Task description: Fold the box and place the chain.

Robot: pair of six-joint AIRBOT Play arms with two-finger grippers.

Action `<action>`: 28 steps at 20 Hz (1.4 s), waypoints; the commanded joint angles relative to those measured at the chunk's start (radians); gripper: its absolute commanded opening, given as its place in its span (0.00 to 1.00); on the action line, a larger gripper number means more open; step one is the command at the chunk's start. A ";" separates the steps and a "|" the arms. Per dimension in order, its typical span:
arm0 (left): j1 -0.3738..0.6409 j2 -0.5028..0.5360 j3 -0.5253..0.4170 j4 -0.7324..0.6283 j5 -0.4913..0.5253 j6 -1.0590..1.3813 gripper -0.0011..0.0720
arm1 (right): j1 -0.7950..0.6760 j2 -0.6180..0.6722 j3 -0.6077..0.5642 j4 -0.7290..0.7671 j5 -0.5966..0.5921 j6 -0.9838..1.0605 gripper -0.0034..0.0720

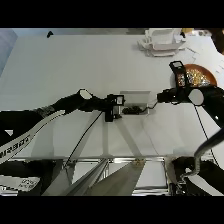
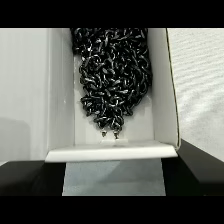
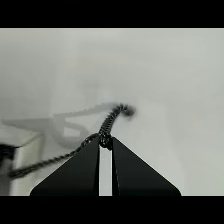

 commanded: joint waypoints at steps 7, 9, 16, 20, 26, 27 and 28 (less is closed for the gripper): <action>0.000 0.001 -0.001 0.000 0.000 0.000 0.13 | 0.255 0.228 0.001 0.387 -0.011 -0.267 0.07; 0.000 0.001 0.000 0.000 0.000 0.000 0.13 | 0.295 0.228 0.001 0.403 -0.039 -0.270 0.07; 0.000 0.001 0.000 0.000 0.000 0.000 0.13 | 0.344 0.201 0.001 0.403 -0.146 -0.320 0.07; 0.000 0.001 0.000 0.000 0.000 0.000 0.13 | 0.344 0.121 0.001 0.403 -0.140 -0.319 0.07; 0.000 0.001 -0.001 0.000 0.000 0.000 0.13 | 0.344 -0.039 0.000 0.404 -0.129 -0.319 0.07; 0.000 0.001 -0.001 0.000 0.000 0.000 0.13 | 0.344 -0.060 0.000 0.403 -0.123 -0.319 0.07; 0.000 0.001 0.000 0.000 0.000 0.000 0.13 | 0.344 -0.075 0.000 0.399 -0.116 -0.319 0.07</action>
